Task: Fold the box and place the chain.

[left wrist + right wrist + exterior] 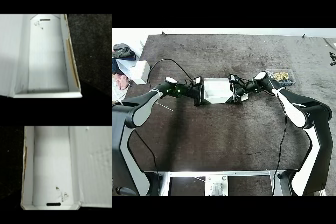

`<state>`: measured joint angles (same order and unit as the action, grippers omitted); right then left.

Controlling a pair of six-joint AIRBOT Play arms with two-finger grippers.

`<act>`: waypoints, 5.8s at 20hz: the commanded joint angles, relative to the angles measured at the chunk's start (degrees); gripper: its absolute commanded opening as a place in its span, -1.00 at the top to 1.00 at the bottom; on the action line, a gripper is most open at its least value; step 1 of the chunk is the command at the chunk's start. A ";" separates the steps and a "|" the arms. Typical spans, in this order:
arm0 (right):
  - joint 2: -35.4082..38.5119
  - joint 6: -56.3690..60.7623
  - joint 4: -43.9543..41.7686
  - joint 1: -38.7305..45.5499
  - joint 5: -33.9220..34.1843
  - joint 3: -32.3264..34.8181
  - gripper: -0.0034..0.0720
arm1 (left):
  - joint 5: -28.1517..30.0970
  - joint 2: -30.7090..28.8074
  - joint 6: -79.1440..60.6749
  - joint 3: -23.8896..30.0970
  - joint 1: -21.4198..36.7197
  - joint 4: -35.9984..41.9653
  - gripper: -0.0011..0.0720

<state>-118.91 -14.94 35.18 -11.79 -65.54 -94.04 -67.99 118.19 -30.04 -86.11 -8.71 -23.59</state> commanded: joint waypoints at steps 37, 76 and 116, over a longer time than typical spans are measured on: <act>10.69 15.85 -3.23 1.53 0.96 0.02 0.46 | 0.02 0.04 -0.02 -0.02 0.00 0.02 -0.17; 5.97 16.92 -2.82 -0.79 14.32 0.07 0.51 | 0.02 0.04 -0.02 -0.02 0.00 0.02 -0.17; 8.72 19.43 17.64 -4.35 1.97 0.17 0.64 | 0.02 0.04 -0.02 -0.02 0.00 0.02 -0.17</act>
<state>-110.17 4.49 55.11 -15.94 -64.79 -93.86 -67.99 118.19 -30.02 -86.11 -8.71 -23.55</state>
